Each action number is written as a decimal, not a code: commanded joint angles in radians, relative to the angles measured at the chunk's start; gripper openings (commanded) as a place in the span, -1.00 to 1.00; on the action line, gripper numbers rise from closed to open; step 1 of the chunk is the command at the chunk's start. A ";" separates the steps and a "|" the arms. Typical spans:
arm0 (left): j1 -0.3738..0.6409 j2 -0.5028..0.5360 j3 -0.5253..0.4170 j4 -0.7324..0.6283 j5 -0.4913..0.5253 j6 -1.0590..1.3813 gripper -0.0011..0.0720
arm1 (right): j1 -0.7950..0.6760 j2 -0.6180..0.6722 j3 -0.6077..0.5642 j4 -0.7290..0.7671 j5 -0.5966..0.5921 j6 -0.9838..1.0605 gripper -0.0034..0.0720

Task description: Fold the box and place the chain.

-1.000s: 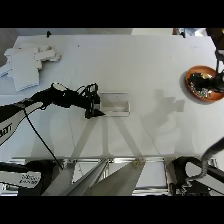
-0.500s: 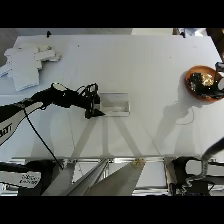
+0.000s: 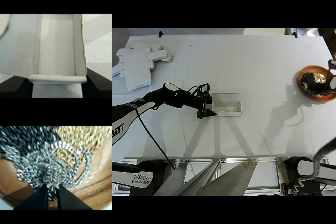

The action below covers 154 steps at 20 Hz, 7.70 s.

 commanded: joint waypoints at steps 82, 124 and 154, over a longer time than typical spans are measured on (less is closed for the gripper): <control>0.000 0.000 0.000 0.000 0.000 0.001 0.00 | 0.680 -0.111 -0.082 1.052 0.289 -1.696 0.06; 0.000 0.000 0.000 0.000 0.000 0.001 0.00 | 0.906 0.059 -0.081 1.343 0.139 -1.477 -0.89; 0.000 0.000 0.000 0.000 0.000 0.001 0.00 | 0.538 -0.136 -0.081 1.218 0.318 -2.120 0.06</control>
